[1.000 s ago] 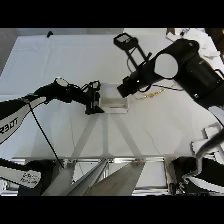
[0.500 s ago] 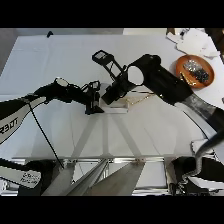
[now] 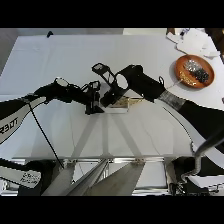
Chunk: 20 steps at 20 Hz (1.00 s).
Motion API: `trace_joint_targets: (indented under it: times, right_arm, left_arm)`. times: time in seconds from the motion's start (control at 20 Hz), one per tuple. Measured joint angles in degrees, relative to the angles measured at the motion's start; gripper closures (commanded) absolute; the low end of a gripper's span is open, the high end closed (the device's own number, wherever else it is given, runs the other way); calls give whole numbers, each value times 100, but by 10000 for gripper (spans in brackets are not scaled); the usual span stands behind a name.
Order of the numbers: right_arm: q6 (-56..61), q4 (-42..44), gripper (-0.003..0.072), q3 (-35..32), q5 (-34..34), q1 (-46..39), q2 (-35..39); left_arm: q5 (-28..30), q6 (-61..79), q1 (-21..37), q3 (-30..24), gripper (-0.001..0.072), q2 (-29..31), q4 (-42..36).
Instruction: Fold the box and place the chain.
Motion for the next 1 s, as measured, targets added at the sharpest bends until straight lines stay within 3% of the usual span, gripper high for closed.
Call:
trace_joint_targets:
  times: [0.05,0.1,0.35,0.65,0.7,0.85,1.0]
  right_arm:
    - [105,0,434,0,2,0,-42]
    - [155,2,406,0,2,0,-63]
    - [317,35,406,0,87,-46,96]
    - [354,-37,406,0,442,-645,874]
    - [354,-94,385,0,562,-811,992]
    - [407,-341,224,-7,1032,-1425,1226]
    - [699,-603,204,-116,1296,-2039,1307]
  left_arm:
    - [0,-2,0,0,318,0,0]
    - [0,0,0,0,318,0,0]
    - [0,-2,0,0,318,0,0]
    - [0,0,0,0,318,0,-2]
    - [0,0,0,0,318,0,0]
    - [0,0,0,0,318,0,-2]
    - [0,-2,0,0,318,0,0]
